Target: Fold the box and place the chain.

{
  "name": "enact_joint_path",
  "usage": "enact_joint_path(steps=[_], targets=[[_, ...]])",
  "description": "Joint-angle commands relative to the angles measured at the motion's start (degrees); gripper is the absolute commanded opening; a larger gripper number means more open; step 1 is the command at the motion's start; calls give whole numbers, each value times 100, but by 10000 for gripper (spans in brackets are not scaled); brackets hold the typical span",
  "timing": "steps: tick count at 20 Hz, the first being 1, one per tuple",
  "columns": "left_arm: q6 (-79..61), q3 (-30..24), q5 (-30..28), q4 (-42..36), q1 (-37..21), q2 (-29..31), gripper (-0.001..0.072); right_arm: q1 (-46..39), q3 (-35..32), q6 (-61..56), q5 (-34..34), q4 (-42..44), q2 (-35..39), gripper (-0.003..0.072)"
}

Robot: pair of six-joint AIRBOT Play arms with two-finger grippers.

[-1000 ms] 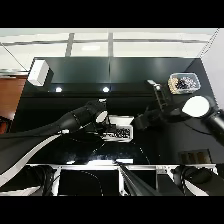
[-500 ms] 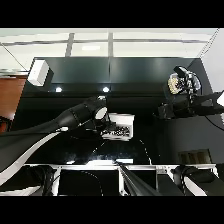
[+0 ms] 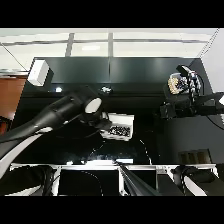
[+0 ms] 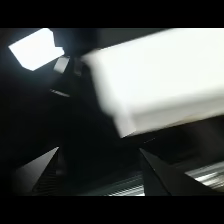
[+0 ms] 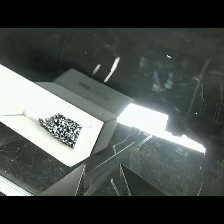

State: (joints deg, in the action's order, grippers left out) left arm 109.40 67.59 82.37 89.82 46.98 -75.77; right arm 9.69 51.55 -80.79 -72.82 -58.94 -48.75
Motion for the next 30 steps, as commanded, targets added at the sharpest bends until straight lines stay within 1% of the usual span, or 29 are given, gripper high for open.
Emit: enact_joint_path(steps=[1,2,3,4,5,6,7,8,9,10,11,13,15,18,20,23,25,28,30], targets=[[-1526,-852,52,608,-551,962,570,-4,4,0,-24,-7,4,273],[-1543,-1331,-282,566,-1021,1287,570,-4,4,0,-13,-7,4,273],[-1541,-1757,-710,310,-1567,1567,570,-4,2,0,-2,-4,4,273],[-1613,-2201,-1298,-332,-2234,1827,570,-4,2,-2,2,-7,4,273],[-2090,-2599,-1906,-1386,-2872,2004,570,-4,0,-13,22,-4,4,273],[-3346,-2992,-2258,-3077,-3510,2087,570,-4,-2,-92,44,-7,4,273],[-5187,-3272,-2028,-4863,-4002,2046,570,-4,-2,-155,85,-4,4,273],[-7093,-3519,-1462,-6474,-4365,1943,570,-4,-2,-173,103,-4,4,273],[-8354,-3657,-1029,-7287,-4500,1838,570,-4,-2,-173,96,-4,4,273],[-9468,-3689,-863,-7458,-4481,1744,595,-4,-2,-173,83,-7,4,273],[-10275,-3685,-925,-7267,-4380,1674,720,-4,-2,-173,59,-7,4,273],[-11110,-3641,-1390,-6378,-4052,1478,720,-4,-2,-173,42,-7,4,273],[-11693,-3641,-1851,-5519,-3600,1255,720,-4,-2,-173,48,-9,4,273],[-12701,-3609,-2369,-4986,-3084,925,719,-2,-2,-188,57,-4,4,273],[-13151,-3501,-2588,-4986,-2909,695,719,0,-2,-310,66,-7,4,273],[-13221,-3202,-2577,-5421,-2874,153,719,0,-2,-345,68,-7,4,273],[-13180,-3003,-2479,-5488,-2830,-149,718,0,-2,-345,61,-4,4,273],[-13040,-2885,-2505,-5543,-2691,-293,718,0,-2,-343,63,-4,4,273],[-13042,-2872,-2542,-5858,-2610,-308,718,0,-2,-343,66,-7,2,273]])
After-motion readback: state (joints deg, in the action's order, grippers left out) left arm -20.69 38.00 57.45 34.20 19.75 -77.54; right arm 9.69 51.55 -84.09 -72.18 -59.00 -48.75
